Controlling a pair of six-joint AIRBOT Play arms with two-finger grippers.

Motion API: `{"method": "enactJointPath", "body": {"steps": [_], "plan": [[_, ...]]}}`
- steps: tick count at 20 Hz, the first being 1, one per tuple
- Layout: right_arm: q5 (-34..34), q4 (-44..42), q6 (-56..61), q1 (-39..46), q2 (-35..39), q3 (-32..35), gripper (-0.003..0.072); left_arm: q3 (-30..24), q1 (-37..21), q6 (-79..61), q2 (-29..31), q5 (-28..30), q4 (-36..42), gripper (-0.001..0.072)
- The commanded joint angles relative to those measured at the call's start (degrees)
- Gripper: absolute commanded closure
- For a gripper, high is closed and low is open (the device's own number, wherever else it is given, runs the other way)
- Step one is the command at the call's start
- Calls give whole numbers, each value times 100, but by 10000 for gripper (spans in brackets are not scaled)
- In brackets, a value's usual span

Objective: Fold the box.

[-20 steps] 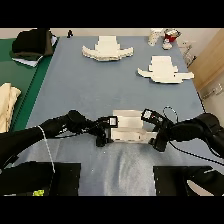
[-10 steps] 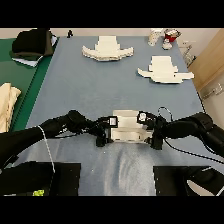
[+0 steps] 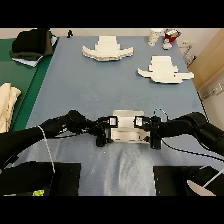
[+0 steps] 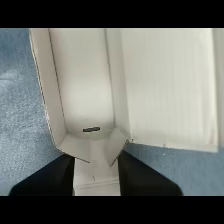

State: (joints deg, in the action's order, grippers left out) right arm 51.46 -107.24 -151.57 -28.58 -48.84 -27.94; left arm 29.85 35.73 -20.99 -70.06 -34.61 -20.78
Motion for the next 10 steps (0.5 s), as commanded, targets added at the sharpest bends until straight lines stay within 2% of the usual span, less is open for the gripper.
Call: {"method": "enactJointPath", "body": {"steps": [1,2,3,10], "plan": [[-20,-232,-378,-11,-127,2,408,4,0,-2,-2,2,0,223],[-20,-372,-501,-11,-151,2,491,4,0,0,-4,0,0,223],[-22,-487,-570,-11,-164,0,534,4,0,-2,-2,2,0,224],[-302,-896,-800,-11,-247,0,532,4,0,-2,-4,2,0,223]]}}
